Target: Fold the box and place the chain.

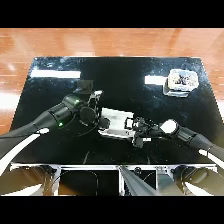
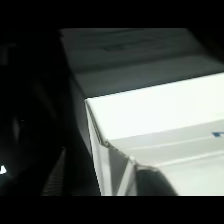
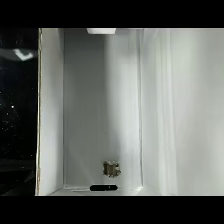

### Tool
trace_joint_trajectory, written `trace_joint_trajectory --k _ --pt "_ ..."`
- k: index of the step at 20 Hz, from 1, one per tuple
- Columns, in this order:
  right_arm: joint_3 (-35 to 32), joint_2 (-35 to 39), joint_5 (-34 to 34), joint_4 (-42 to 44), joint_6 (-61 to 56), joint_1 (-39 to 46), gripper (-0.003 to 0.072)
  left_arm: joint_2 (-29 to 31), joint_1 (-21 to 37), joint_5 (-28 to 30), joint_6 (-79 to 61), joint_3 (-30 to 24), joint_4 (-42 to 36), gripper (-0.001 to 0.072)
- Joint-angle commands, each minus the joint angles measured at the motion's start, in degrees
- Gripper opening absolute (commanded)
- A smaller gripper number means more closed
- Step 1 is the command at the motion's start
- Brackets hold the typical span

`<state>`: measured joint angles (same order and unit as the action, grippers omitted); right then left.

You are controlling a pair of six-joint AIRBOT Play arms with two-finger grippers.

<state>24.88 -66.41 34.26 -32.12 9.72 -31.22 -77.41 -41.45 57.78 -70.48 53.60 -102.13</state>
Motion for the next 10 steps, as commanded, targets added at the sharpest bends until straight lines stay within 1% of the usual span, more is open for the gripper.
trace_joint_trajectory --k 1,2,3,4,7,9,10 --pt "0.00 0.02 0.00 -0.02 0.00 -0.02 0.0605 -0.09 -3.06 0.00 10.38 0.42 6.75 0.0484" --pt "0.00 0.02 0.00 -0.02 0.00 -0.02 0.0605 -0.15 -3.19 0.09 11.87 0.42 6.97 0.0470" --pt "0.00 0.02 0.00 -0.02 0.00 -0.02 0.0605 -0.33 -3.21 0.11 12.48 0.50 6.86 0.0428" --pt "0.00 0.02 0.00 -0.02 0.00 -0.02 0.0605 -0.72 -3.43 0.22 12.48 0.81 6.67 0.0400" --pt "0.00 0.02 0.00 -0.02 0.00 -0.02 0.0605 -2.51 -4.85 1.42 12.48 2.27 6.97 0.0396" --pt "0.00 0.02 0.00 -0.02 0.00 -0.02 0.0605 -3.74 -5.81 1.27 12.85 2.80 7.17 0.0345" --pt "0.00 0.02 0.00 -0.02 0.00 -0.02 0.0605 -4.11 -6.16 0.66 13.35 2.80 7.30 0.0345"
